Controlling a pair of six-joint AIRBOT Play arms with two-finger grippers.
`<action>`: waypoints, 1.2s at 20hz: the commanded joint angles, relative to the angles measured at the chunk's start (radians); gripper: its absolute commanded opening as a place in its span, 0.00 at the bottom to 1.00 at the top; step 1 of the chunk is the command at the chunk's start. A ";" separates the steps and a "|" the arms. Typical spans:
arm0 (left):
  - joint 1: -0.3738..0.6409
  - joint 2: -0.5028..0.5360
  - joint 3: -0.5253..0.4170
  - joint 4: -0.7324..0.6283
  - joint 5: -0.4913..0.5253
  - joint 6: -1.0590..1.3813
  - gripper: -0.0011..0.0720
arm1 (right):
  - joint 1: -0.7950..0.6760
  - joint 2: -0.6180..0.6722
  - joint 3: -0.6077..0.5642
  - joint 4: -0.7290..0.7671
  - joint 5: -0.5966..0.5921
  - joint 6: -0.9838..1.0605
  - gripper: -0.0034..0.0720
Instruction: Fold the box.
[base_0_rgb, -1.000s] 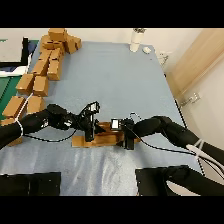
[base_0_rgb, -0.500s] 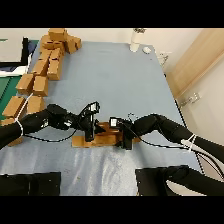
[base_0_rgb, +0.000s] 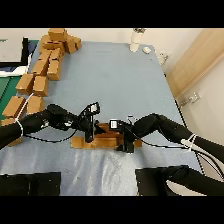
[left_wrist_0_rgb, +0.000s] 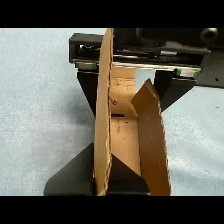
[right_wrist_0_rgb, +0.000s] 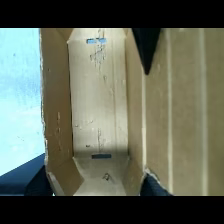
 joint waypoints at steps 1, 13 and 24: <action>0.001 0.000 0.000 -0.002 0.004 0.000 0.03 | 0.001 -0.001 0.000 -0.004 0.042 0.000 1.00; 0.001 0.000 0.000 -0.002 0.004 0.000 0.03 | 0.001 -0.029 -0.002 -0.004 0.056 -0.031 1.00; 0.001 0.000 0.000 -0.002 0.004 0.000 0.03 | 0.001 -0.032 -0.002 -0.030 0.045 -0.031 0.82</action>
